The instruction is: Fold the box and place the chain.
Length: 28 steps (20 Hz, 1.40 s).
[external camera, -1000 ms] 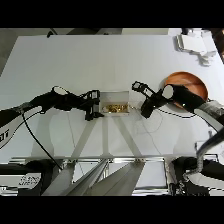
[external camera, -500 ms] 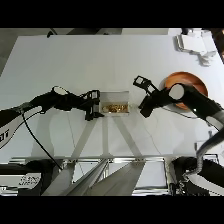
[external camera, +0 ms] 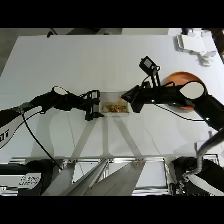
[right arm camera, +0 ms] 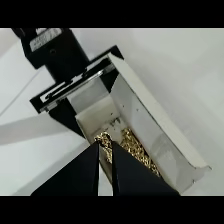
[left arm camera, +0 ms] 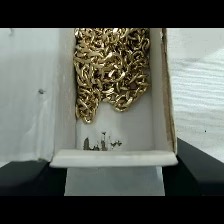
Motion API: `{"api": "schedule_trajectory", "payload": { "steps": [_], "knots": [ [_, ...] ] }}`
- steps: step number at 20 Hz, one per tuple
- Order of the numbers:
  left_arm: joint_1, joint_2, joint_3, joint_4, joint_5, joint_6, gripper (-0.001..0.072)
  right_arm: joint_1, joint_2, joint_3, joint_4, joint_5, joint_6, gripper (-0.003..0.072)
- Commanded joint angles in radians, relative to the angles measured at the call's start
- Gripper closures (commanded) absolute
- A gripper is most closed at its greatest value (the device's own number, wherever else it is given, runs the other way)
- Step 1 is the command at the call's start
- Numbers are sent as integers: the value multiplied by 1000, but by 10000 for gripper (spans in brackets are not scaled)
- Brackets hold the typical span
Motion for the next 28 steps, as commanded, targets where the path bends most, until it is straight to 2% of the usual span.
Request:
{"api": "schedule_trajectory", "payload": {
  "steps": [1, 3, 4, 7, 11, 14, 18, 20, 24, 28],
  "knots": [
    [0, 1, 0, 0, 0, 0, 602, 25, -51, 19, 54, -12, -40, 659],
    [0, 1, 0, 0, 0, 0, 602, 25, -103, 78, -7, 69, -32, 400],
    [0, 1, 0, 0, 0, 0, 602, 25, -130, 119, -27, 107, -12, 374],
    [0, 1, 0, 0, 0, 0, 602, 23, -222, 287, -98, 186, 87, 409],
    [0, 1, 0, 0, 0, 0, 602, 15, -403, 549, -243, 204, 298, 417],
    [0, 1, 0, 0, 0, 0, 602, -18, -548, 671, -281, 302, 423, 417],
    [0, 0, 0, 0, 0, 0, 602, -49, -660, 678, -293, 524, 438, 416],
    [0, 1, 0, 0, 0, 0, 602, -49, -687, 677, -290, 591, 384, 415],
    [0, 0, 0, 0, 0, 0, 602, -42, -682, 675, -254, 660, 163, 408],
    [0, 1, 0, 0, 0, 0, 602, -33, -669, 659, -261, 673, 51, 404]
  ]
}}
